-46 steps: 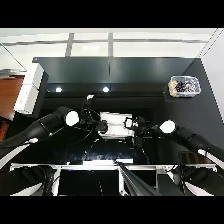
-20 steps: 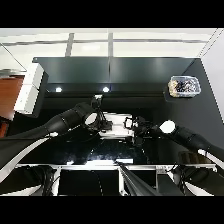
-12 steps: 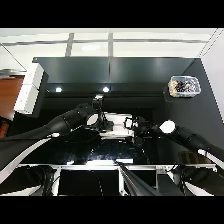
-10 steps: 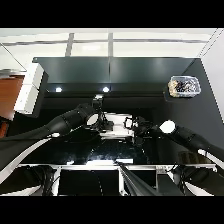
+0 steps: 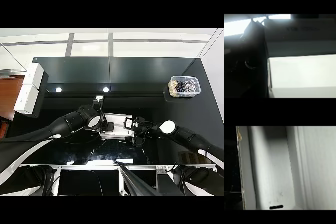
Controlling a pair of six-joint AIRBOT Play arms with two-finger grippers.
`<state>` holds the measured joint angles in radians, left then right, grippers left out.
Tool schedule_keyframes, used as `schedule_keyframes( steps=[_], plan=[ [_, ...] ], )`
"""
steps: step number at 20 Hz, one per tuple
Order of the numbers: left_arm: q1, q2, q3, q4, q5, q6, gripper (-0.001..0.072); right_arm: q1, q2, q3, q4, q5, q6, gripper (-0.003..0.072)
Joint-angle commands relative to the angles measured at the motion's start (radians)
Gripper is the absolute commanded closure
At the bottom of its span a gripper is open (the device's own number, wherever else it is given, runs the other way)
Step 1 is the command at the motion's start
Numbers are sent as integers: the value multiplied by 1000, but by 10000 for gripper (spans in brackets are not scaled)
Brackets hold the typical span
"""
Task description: Fold the box and place the chain.
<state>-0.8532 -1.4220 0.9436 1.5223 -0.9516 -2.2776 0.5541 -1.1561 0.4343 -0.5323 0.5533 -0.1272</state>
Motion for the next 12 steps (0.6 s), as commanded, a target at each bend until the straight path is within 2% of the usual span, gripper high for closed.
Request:
schedule_keyframes(
  steps=[1,3,4,10,11,12],
  plan=[
    [-7,-5,0,7,-3,-5,594,1,-1,0,0,0,0,330],
    [-7,-5,0,7,-3,-5,635,1,-1,0,0,0,0,330],
    [-7,-5,0,7,-3,-3,683,1,-1,0,0,0,0,330],
    [-6,-5,0,6,-3,-4,678,1,-1,0,0,0,0,330],
    [-7,-5,1,6,-4,-5,593,1,-1,0,0,0,0,330],
    [-6,-5,1,6,-8,-13,439,1,-1,0,0,0,0,330]
  ],
)
